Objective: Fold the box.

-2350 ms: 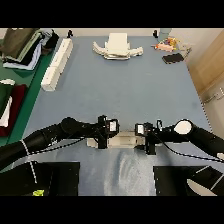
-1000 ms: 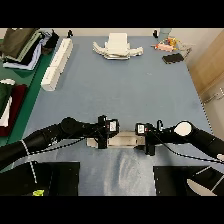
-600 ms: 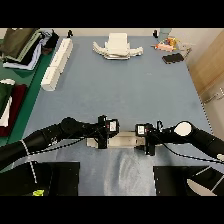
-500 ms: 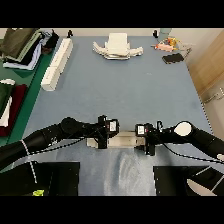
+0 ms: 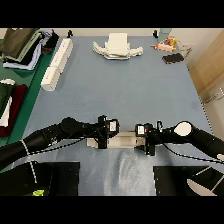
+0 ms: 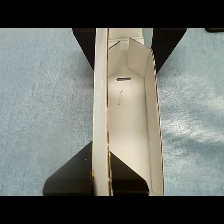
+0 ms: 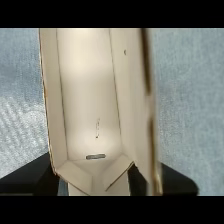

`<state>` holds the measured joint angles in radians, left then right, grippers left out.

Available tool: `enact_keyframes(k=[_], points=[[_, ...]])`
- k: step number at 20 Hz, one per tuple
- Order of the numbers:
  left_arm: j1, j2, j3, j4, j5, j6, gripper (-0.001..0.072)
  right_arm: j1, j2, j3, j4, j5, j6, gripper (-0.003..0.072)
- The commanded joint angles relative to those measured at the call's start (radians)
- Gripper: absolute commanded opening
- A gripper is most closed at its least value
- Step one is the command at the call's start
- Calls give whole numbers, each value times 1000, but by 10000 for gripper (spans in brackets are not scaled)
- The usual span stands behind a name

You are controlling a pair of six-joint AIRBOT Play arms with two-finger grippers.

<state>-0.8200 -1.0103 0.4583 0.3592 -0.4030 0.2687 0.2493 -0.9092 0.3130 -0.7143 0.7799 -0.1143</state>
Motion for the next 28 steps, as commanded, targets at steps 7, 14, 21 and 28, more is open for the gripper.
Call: enact_keyframes(k=[7, 14, 21, 28], points=[[-3, 0, 0, -1, -35, -1, 15, 0, 0, 1, 0, 0, 0, 505], [0, 15, 0, -6, -56, -116, 491, 0, 0, 1, 0, 0, 0, 505], [87, 259, 0, 624, -274, -1010, 489, 0, 0, 1, 0, 0, 0, 505], [133, 379, 0, 492, -592, -1541, 15, 0, 0, 1, 0, 0, 0, 505]])
